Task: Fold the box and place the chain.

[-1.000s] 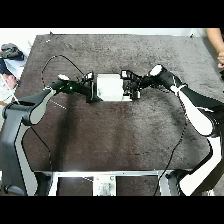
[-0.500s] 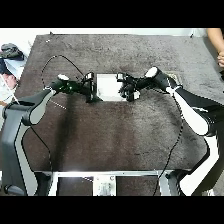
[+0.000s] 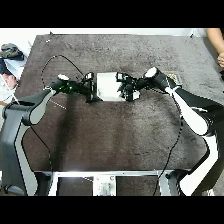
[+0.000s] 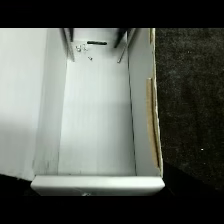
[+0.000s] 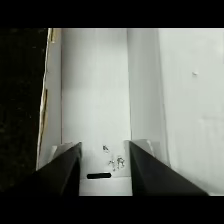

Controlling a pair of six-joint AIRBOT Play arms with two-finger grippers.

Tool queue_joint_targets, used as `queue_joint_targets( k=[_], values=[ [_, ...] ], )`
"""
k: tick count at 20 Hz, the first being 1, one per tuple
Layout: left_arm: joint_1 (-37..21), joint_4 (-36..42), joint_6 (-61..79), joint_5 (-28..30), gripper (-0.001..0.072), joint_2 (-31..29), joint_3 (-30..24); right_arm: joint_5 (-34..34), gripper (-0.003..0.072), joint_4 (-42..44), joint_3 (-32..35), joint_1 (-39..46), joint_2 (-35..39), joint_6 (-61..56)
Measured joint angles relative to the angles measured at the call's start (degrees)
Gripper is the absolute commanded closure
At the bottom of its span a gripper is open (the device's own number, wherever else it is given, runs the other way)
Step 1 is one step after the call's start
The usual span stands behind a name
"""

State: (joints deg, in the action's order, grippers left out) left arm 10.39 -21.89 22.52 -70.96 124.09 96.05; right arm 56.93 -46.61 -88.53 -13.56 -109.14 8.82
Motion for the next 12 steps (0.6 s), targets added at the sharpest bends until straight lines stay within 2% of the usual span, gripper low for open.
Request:
queue_joint_targets(
  k=[1,2,3,6,12],
  values=[
    [0.0,0.0,0.0,0.0,0.0195,0.0,0.0,0.0,0.0360,-0.5,-0.1,0.1,0.0,-0.6],
    [0.0,0.0,0.0,0.0,0.0195,0.0,0.0,0.0,0.0540,-1.2,-0.1,0.3,0.2,-1.4],
    [0.0,0.0,0.0,0.0,0.0195,0.0,0.0,0.0,0.0594,-2.3,-0.1,0.6,0.3,-2.5],
    [0.0,0.0,0.0,0.0,0.0195,0.0,0.0,0.2,0.0594,-5.3,-0.2,1.8,1.5,-7.9],
    [0.0,0.0,0.0,0.0,0.0195,0.0,0.0,-0.1,0.0595,-8.2,-0.2,6.4,7.3,-26.9]
  ],
)
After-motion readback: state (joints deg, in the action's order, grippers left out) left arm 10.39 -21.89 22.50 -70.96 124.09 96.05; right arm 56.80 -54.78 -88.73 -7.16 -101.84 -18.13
